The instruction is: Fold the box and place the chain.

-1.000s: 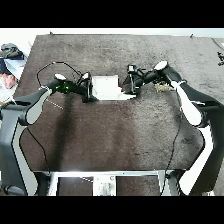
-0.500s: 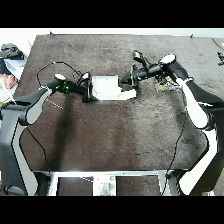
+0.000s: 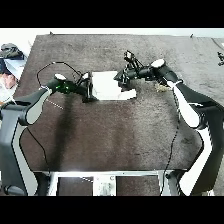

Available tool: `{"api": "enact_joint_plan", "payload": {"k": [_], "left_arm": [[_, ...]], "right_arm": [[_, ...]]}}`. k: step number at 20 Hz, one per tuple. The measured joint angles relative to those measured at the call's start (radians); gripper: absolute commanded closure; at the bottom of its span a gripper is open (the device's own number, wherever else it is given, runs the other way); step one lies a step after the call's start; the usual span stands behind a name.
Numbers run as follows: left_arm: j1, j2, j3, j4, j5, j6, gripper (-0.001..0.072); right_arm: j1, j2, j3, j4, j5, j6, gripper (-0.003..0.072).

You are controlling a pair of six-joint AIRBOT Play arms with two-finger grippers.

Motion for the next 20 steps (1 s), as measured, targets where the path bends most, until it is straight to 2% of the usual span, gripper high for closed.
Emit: {"api": "enact_joint_plan", "payload": {"k": [12,18,19,20], "left_arm": [[0.000,0.000,0.000,-0.005,0.000,-0.001,0.0345],[0.000,0.000,0.000,-0.006,0.000,0.000,0.0345],[0.000,0.000,0.000,-0.006,0.000,0.000,0.0345],[0.000,0.000,0.000,-0.006,0.000,0.000,0.0344]], "right_arm": [[0.003,-0.055,-0.002,-0.042,-0.057,0.000,0.0700],[-0.008,0.060,-0.003,-0.060,-0.017,0.000,0.0698],[-0.016,0.085,-0.003,-0.064,0.008,0.000,0.0591],[-0.026,0.110,-0.003,-0.077,0.043,0.000,0.0293]]}}
